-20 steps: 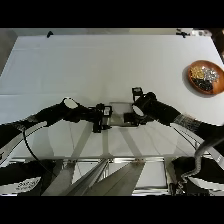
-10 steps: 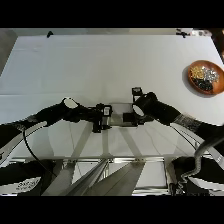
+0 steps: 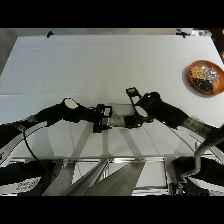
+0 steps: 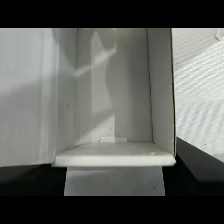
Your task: Fold the box and place the chain.
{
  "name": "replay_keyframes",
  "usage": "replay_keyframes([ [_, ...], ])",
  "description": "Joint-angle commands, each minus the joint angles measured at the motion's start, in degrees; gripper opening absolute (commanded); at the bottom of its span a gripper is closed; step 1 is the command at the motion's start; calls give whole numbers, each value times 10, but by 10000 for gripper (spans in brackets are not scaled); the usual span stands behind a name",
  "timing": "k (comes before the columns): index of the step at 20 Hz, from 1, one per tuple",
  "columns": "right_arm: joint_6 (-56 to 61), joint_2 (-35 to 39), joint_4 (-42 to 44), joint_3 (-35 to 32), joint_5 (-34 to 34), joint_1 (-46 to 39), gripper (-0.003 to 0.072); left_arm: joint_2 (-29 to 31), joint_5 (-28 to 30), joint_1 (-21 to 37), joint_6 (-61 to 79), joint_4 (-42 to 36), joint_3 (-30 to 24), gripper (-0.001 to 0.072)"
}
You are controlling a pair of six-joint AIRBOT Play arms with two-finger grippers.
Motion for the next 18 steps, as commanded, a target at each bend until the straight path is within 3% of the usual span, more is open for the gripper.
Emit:
replay_keyframes([
  [1,-72,70,-15,0,53,0,690,0,0,0,-1,-1,0,377],
  [4,-101,147,-40,0,94,0,685,0,0,0,-1,-1,0,377],
  [5,-105,171,-70,0,107,0,648,0,0,0,-1,-1,0,377],
  [9,-146,258,-327,2,126,-30,610,0,0,0,-1,-1,0,377],
  [11,-171,268,-362,10,84,-128,595,0,0,0,-1,-1,0,377],
  [14,-227,258,-329,11,-81,-360,584,0,0,0,-1,-1,0,377],
  [15,-239,248,-315,12,-135,-437,545,0,0,0,-1,-1,0,377],
  [18,-255,183,-185,13,-238,-623,510,0,0,0,-1,-1,0,377],
])
